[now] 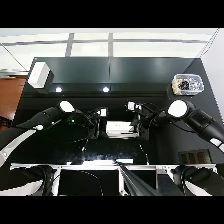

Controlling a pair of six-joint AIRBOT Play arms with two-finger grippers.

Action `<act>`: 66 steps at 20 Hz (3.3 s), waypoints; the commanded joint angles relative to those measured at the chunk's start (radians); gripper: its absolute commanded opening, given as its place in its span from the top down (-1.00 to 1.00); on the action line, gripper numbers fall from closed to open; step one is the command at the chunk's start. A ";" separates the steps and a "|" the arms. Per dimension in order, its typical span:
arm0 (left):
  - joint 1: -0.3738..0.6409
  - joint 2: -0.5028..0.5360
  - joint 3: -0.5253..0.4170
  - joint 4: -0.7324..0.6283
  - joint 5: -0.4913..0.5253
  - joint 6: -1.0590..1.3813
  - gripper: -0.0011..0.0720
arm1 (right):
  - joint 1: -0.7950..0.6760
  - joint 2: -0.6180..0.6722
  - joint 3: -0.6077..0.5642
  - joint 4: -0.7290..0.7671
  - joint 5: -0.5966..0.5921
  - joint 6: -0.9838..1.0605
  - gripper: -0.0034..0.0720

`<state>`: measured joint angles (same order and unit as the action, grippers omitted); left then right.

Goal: Fold the box and place the chain.

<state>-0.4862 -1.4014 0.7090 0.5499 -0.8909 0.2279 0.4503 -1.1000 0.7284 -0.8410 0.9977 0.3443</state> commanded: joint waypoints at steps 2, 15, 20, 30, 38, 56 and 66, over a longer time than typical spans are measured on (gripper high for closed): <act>0.000 -0.001 0.000 0.000 0.000 0.000 -0.25 | 0.000 0.000 -0.004 0.002 0.002 0.001 0.18; 0.000 -0.001 0.000 0.000 0.000 0.000 -0.25 | 0.000 0.000 -0.003 0.022 0.011 0.045 0.18; 0.000 -0.001 0.000 0.000 0.000 0.000 -0.25 | 0.000 0.003 0.005 0.040 0.011 0.049 0.18; 0.000 -0.001 0.000 0.000 0.000 0.000 -0.25 | 0.000 0.002 -0.009 0.044 0.011 0.061 0.18; 0.000 -0.001 0.000 0.000 0.000 0.000 -0.25 | 0.000 0.001 -0.033 0.044 -0.019 0.069 0.18; 0.000 -0.001 0.000 0.000 0.000 0.000 -0.25 | -0.155 0.068 -0.168 0.568 0.097 0.732 0.86; 0.000 -0.001 0.000 0.000 0.000 0.000 -0.25 | -0.087 -0.085 -0.175 0.418 -0.065 0.767 0.86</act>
<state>-0.4862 -1.4014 0.7090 0.5499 -0.8909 0.2279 0.3592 -1.1431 0.5571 -0.3824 0.9680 1.0935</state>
